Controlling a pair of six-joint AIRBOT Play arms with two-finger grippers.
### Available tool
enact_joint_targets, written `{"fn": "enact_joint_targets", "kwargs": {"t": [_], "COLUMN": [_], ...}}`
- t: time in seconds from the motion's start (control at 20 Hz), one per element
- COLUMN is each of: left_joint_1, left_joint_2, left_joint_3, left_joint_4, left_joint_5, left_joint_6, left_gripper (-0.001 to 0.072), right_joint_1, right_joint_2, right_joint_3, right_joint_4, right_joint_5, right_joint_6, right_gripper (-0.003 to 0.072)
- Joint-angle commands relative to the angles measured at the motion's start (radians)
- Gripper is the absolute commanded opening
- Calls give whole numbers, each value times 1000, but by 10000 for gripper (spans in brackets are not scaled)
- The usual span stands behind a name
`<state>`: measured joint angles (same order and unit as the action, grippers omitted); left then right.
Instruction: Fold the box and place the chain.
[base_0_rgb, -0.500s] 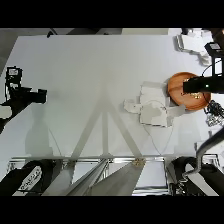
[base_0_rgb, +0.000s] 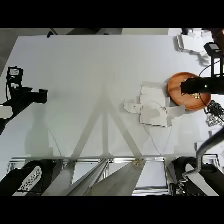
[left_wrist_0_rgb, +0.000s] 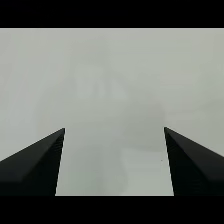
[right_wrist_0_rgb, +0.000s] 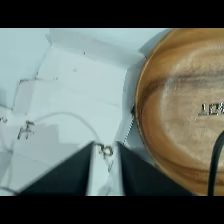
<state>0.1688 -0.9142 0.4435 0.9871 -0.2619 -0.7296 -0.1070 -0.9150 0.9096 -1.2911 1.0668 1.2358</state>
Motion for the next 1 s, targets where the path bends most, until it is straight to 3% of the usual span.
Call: {"fn": "enact_joint_targets", "kwargs": {"t": [0.0, 0.1, 0.2, 0.3, 0.4, 0.5, 0.7, 0.95], "left_joint_1": [-39, -48, -48, -48, -48, -48, -48, -48], "left_joint_2": [1, 1, 1, 1, 1, 1, 1, 1], "left_joint_3": [0, 0, 0, 0, 0, 0, 0, 0], "left_joint_4": [0, -4, -4, -4, -4, -4, -4, -4], "left_joint_5": [-2, -3, -4, -4, -4, -4, -4, -4], "left_joint_6": [0, 0, 0, 0, 0, 0, 0, 0], "left_gripper": [693, 693, 693, 693, 693, 693, 693, 693], "right_joint_1": [0, 0, 0, 0, 0, 0, 0, 0], "right_joint_2": [0, -1, -9, -33, -92, -182, -319, -387], "right_joint_3": [0, 0, 0, 0, 1, 1, 1, 5], "right_joint_4": [-101, -201, -246, -283, -283, -282, -257, -242], "right_joint_5": [137, 248, 332, 338, 361, 402, 337, 241], "right_joint_6": [69, 103, 107, 186, 220, 239, 253, 248], "right_gripper": [398, 497, 493, 490, 442, 441, 442, 405]}}
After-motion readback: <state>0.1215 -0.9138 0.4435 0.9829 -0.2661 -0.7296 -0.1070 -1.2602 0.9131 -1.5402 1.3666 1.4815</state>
